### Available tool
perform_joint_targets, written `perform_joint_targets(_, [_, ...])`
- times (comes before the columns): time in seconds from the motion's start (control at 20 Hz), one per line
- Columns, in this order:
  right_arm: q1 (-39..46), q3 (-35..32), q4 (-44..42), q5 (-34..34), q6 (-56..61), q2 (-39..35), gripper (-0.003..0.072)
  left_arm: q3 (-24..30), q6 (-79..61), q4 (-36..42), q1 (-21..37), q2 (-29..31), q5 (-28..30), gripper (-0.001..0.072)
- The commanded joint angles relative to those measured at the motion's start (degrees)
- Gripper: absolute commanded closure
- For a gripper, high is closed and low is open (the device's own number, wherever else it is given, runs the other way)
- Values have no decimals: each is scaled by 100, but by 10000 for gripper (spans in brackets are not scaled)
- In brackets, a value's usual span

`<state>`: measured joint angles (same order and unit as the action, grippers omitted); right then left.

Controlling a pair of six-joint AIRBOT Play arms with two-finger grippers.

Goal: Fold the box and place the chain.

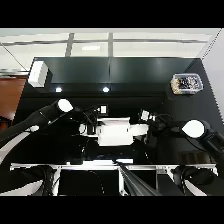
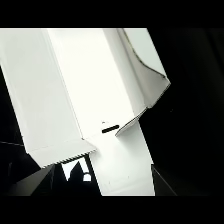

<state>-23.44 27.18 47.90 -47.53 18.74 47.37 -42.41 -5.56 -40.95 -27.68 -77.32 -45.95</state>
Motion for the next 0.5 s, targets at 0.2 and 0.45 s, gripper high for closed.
perform_joint_targets(0.2, [-33, -232, -28, 262, -1049, 636, -1, -22, -20, -42, -17, -55, 66, 682])
perform_joint_targets(0.45, [-640, -232, -94, 382, -1178, 992, 0, -22, -22, -42, -17, -55, 66, 682])
